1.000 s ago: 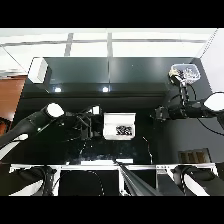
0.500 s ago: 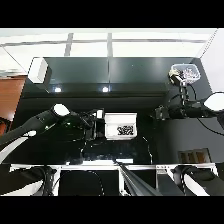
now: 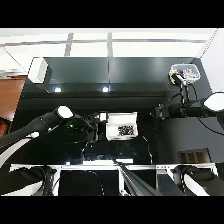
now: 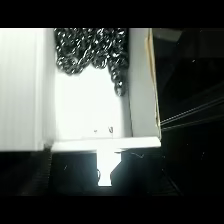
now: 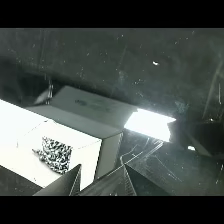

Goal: Fold the box and place the chain.

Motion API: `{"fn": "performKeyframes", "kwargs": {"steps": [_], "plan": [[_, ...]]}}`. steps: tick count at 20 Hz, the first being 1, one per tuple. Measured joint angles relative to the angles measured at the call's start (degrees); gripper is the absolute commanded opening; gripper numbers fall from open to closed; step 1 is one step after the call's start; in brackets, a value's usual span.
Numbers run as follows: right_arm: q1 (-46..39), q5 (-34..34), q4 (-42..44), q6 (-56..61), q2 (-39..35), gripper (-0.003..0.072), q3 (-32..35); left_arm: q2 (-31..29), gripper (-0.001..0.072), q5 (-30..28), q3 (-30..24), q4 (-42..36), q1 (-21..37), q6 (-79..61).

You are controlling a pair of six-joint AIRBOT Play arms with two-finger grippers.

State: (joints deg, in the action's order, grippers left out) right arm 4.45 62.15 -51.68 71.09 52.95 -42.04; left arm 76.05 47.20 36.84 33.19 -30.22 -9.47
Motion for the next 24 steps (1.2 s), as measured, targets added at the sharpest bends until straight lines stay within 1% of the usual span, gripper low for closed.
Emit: {"fn": "performKeyframes", "kwargs": {"steps": [5, 6, 8, 9, 10, 11, 12, 15, 16, 18, 20, 24], "plan": [[0.0, -0.66, -0.02, -0.11, 0.02, 0.0316, 0.0, 0.17, 0.0709, -3.91, 0.0, -0.66, -3.34, 0.83], [0.0, -0.76, -0.02, -0.15, 0.02, 0.0316, 0.0, 0.17, 0.0692, -4.55, 0.0, -0.7, -3.61, 0.83], [0.44, -1.49, -0.02, -0.2, 0.02, 0.0316, 0.2, 0.17, 0.0493, -5.38, 0.0, -0.83, -4.0, 0.85], [0.94, -2.4, -0.09, -0.24, 0.04, 0.0316, 0.42, 0.17, 0.0476, -6.08, 0.02, -0.94, -4.11, 0.85], [1.64, -3.96, 0.0, -0.31, 0.09, 0.0318, 0.76, 0.17, 0.0477, -6.4, 0.02, -0.98, -4.15, 0.85], [2.6, -6.23, 0.0, -0.33, 0.13, 0.0422, 1.14, 0.17, 0.0477, -6.84, 0.02, -0.98, -4.22, 0.85], [3.67, -9.22, 0.09, -0.31, 0.31, 0.0668, 1.42, 0.17, 0.0478, -7.26, 0.02, -1.01, -4.28, 0.87], [6.88, -18.18, 3.74, -0.85, 2.62, 0.0674, 1.73, 0.15, 0.0477, -7.85, 0.02, -0.98, -4.33, 0.9], [7.65, -20.13, 5.7, -2.23, 4.02, 0.0674, 1.64, 0.17, 0.0478, -8.07, 0.02, -0.96, -4.35, 0.9], [8.79, -21.4, 10.38, -7.96, 7.23, 0.0674, 1.27, 0.15, 0.0478, -8.26, 0.02, -0.96, -4.35, 0.92], [9.42, -18.71, 13.64, -17.31, 9.79, 0.0673, 1.03, 0.15, 0.0479, -8.35, 0.02, -0.92, -4.33, 1.05], [9.7, -8.72, 15.98, -39.63, 10.99, 0.0673, -0.15, 0.15, 0.0479, -8.48, 0.02, -0.87, -4.33, 1.03]]}}
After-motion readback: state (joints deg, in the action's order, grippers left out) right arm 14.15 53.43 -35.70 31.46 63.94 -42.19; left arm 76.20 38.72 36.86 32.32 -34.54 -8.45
